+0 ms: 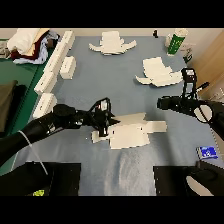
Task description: Fold the box.
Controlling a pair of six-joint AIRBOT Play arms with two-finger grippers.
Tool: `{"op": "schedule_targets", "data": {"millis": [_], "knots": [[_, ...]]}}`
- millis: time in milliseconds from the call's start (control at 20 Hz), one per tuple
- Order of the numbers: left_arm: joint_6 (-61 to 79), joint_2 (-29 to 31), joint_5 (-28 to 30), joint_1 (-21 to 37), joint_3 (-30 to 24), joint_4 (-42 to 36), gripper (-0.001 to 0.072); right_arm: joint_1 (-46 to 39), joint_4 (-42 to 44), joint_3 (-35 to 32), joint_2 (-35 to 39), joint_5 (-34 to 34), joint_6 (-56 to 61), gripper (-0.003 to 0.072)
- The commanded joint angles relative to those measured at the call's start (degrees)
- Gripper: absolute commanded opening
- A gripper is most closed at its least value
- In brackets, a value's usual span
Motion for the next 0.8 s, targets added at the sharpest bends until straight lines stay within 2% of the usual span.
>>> {"op": "schedule_targets", "data": {"millis": [0, 250, 400, 500, 650, 750], "knots": [[4.9, 1.4, 6.1, -4.2, -4.4, -2.0, 0.0013, 0.0, 1.3, 0.0, -0.7, -0.5, 0.7, 0.022], [4.6, -2.3, 6.5, -4.6, -4.5, -2.1, 0.0013, 0.1, 3.6, 0.0, -2.6, -0.5, 0.7, 0.022], [-3.1, -1.6, 6.5, -3.5, -3.4, 0.5, 0.0013, 0.1, 3.8, 0.0, -2.6, -0.4, 0.7, 0.022], [-7.9, -1.1, 0.7, -0.2, -1.5, 5.6, 0.0013, 0.1, 4.4, 0.0, -2.6, -0.3, 0.7, 0.022], [-17.0, -1.0, -12.4, 7.8, 3.1, 12.5, 0.0013, 0.1, 4.6, 0.0, -2.6, -0.3, 0.7, 0.022], [-17.7, -1.0, -17.3, 10.9, 4.4, 13.7, 0.0013, 0.1, 4.6, -0.1, -2.6, -0.3, 0.7, 0.022]]}}
